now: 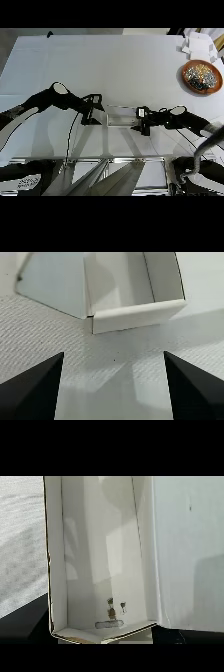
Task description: Fold the box and place the chain.
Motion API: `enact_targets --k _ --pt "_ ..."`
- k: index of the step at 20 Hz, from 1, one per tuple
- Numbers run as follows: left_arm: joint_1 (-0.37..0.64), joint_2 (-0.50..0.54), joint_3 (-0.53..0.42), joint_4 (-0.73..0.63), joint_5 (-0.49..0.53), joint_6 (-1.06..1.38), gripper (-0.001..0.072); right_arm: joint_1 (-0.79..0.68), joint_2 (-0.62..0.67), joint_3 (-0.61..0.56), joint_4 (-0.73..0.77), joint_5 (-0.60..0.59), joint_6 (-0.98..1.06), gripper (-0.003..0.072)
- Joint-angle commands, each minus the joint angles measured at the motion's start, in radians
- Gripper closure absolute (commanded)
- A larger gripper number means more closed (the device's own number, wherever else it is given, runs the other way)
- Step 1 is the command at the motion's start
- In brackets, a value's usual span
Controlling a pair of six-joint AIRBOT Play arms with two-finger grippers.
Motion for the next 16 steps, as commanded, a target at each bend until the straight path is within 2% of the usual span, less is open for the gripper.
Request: enact_targets --k 1,8,16 --pt "-0.026 -0.008 -0.046 -0.015 0.104 0.042 0.0003 0.0 0.001 0.0 0.0 0.001 0.0 0.036" --pt "-0.082 0.004 -0.08 -0.101 0.172 0.056 0.0002 0.0 0.001 0.0 0.0 0.0 0.0 0.036" --pt "-0.1 0.004 -0.08 -0.104 0.149 0.052 0.0002 0.0 0.001 0.0 0.0 0.0 0.0 0.036"
